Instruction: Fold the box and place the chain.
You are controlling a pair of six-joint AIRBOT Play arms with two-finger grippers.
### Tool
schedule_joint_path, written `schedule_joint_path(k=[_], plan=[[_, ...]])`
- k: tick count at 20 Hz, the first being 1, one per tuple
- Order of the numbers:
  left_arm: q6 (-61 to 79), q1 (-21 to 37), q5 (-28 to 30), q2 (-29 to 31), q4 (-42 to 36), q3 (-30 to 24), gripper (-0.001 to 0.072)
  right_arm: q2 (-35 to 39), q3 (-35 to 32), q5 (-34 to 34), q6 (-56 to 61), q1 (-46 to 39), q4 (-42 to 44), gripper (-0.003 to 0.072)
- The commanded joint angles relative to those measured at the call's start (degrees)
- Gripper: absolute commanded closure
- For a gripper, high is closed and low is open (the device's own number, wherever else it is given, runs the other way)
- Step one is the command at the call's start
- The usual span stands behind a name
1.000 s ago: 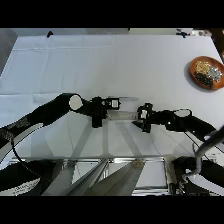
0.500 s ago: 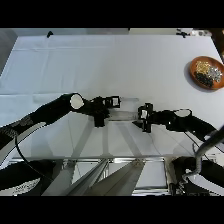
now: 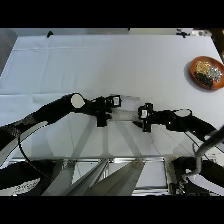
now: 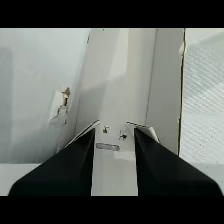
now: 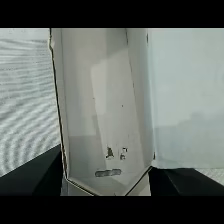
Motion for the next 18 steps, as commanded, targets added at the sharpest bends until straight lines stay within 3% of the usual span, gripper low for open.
schedule_joint_path(k=[1,3,9,11,12,18], plan=[[-0.04,0.00,0.31,-0.07,-0.59,0.04,0.0331,-0.02,0.00,0.15,0.00,0.02,-0.04,0.0348],[-0.02,0.00,0.35,-0.07,-1.57,0.04,0.0291,-0.02,0.00,0.15,0.00,0.02,-0.02,0.0348],[0.00,-0.02,0.35,-1.49,-3.78,0.04,0.0291,-0.02,0.00,0.15,0.00,0.02,-0.02,0.0348],[0.02,-0.74,1.55,-1.81,-4.39,0.04,0.0200,-0.02,0.00,0.15,0.00,0.02,-0.02,0.0348],[0.02,-1.22,2.58,-1.81,-4.39,0.04,0.0192,-0.02,0.00,0.15,0.00,0.02,-0.04,0.0348],[-0.04,-2.84,5.42,-1.81,-4.37,0.04,0.0193,-0.02,0.00,0.15,0.00,0.02,-0.04,0.0348]])
